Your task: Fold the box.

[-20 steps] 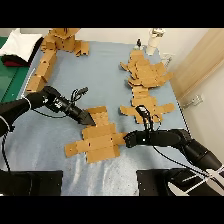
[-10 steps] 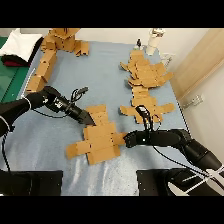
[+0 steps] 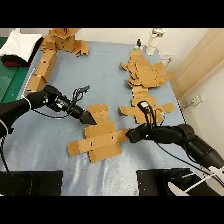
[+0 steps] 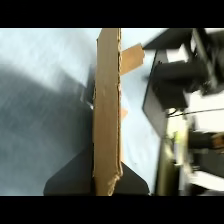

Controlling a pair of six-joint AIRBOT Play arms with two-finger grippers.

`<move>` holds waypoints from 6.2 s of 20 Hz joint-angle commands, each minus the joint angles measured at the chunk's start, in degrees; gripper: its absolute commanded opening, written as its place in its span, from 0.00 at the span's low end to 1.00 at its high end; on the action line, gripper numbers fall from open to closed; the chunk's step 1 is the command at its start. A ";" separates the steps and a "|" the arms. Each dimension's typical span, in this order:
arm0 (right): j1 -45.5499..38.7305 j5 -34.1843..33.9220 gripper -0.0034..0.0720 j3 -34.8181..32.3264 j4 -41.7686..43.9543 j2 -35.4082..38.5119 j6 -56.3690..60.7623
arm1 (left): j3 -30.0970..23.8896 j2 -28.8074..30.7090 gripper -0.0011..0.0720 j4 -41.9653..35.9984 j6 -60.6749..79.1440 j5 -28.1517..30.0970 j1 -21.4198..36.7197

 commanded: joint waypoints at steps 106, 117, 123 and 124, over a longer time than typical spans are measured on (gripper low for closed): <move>5.42 -10.56 0.05 4.24 1.79 1.09 11.17 | -23.58 28.06 0.03 0.90 26.91 35.12 -25.40; 5.42 -10.54 0.05 4.24 1.66 1.09 11.17 | -23.63 28.06 0.03 1.42 25.92 32.09 -25.38; 5.40 -10.54 0.05 4.24 1.53 1.05 11.15 | -23.63 27.82 0.03 2.86 25.88 32.26 -25.35; 5.40 -10.54 0.05 4.24 1.51 1.03 11.17 | -23.63 27.34 0.03 2.89 25.88 32.24 -25.35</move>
